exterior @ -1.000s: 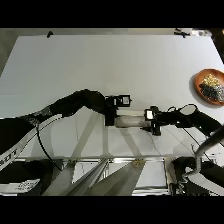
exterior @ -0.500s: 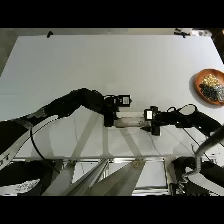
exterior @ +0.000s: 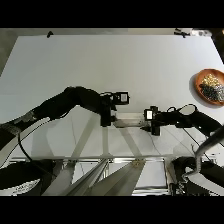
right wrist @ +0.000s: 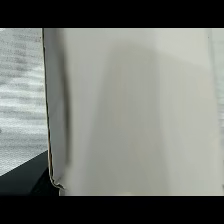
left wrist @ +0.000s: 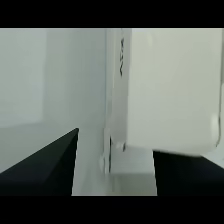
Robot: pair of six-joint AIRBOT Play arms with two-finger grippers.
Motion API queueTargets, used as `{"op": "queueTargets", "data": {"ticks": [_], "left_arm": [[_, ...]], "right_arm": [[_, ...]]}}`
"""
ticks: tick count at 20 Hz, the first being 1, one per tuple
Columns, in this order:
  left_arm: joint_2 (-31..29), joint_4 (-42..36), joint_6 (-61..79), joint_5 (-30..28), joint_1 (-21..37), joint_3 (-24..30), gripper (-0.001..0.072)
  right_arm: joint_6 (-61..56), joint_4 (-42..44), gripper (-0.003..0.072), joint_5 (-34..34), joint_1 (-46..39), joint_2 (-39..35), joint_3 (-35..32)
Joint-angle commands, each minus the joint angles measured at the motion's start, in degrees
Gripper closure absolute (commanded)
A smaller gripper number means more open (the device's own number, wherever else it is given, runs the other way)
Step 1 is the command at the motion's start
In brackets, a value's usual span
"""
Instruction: Fold the box and place the chain.
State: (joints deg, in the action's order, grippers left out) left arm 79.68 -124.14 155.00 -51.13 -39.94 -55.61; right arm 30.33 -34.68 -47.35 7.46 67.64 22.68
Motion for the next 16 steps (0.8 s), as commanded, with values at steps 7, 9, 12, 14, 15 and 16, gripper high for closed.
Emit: {"op": "queueTargets", "data": {"ticks": [7, 9, 12, 14, 15, 16], "left_arm": [[-18.0, 13.4, -17.9, -9.4, 1.4, 0.0, 0.0408], [-20.3, 7.3, -17.3, -12.5, 1.1, 0.0, 0.0698], [-19.6, 3.0, -16.8, -13.8, -2.4, 0.7, 0.0704], [-18.0, 1.2, -16.6, -12.0, -6.4, 2.1, 0.0700], [-16.6, -0.9, -15.6, -10.9, -8.9, 2.9, 0.0700], [-14.8, -2.6, -14.1, -9.4, -11.7, 3.5, 0.0700]], "right_arm": [[0.0, 0.0, 0.0276, 0.0, 0.0, 0.0, 0.0], [0.0, 0.0, 0.0276, 0.0, 0.0, 0.0, 0.0], [0.0, 0.0, 0.0276, 0.0, 0.0, 0.0, 0.0], [0.0, 0.0, 0.0276, 0.0, 0.0, 0.0, 0.0], [0.0, 0.0, 0.0276, 0.0, 0.0, 0.0, 0.0], [0.0, 0.0, 0.0276, 0.0, 0.0, 0.0, 0.0]]}}
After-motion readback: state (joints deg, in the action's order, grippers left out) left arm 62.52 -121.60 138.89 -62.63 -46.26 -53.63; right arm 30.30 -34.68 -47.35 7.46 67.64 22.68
